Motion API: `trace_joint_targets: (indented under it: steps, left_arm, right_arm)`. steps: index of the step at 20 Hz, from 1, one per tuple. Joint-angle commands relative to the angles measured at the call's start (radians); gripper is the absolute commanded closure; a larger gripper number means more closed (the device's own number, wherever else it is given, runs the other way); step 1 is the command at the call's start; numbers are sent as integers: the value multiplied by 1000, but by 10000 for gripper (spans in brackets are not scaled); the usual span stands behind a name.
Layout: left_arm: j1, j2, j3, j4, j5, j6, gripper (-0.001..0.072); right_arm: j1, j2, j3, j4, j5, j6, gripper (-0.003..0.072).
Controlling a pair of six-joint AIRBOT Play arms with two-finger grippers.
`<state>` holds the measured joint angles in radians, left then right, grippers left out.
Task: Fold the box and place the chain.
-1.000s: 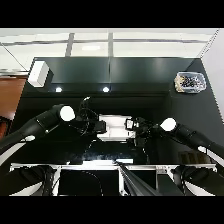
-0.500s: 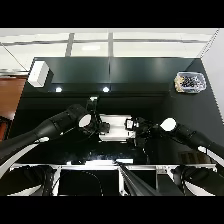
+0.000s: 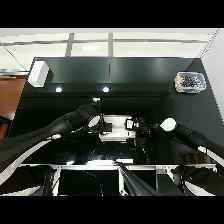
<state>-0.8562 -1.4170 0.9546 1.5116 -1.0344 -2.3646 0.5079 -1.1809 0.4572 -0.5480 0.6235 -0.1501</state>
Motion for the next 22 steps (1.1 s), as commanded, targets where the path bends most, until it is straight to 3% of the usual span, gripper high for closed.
trace_joint_targets:
  steps: [1, 2, 3, 7, 8, 10, 14, 15, 16, 19, 22]
  left_arm:
    - [-2, -18, 12, -2, -14, -25, 471]
    - [-2, -18, 12, -2, -5, -25, 513]
    - [-2, -18, 12, -3, 7, -21, 690]
    - [-2, -17, 17, -6, 19, -22, 684]
    - [-2, -17, 17, -6, 19, -22, 650]
    - [-2, -17, 18, -6, 11, -22, 340]
    - [-2, -17, 23, -5, 0, -22, 322]
    - [-2, -17, 23, -5, 1, -22, 366]
    - [-2, -17, 23, -4, 1, -22, 492]
    - [-2, -17, 24, -6, -8, -27, 685]
    - [-2, -17, 24, -6, -24, -26, 685]
  right_arm:
    - [1, 0, 0, 0, 0, 0, 313]
    - [1, 0, 0, 0, 0, 0, 314]
    - [1, 0, 0, 0, 0, 0, 314]
    - [1, 0, 0, 0, 0, 0, 313]
    - [1, 0, 0, 0, 0, 0, 314]
    - [1, 0, 0, 0, 0, 0, 314]
    - [1, 0, 0, 0, 0, 0, 313]
    - [1, 0, 0, 0, 0, 0, 313]
    - [1, 0, 0, 0, 0, 0, 313]
    - [1, 0, 0, 0, 0, 0, 313]
    - [1, 0, 0, 0, 1, 0, 313]
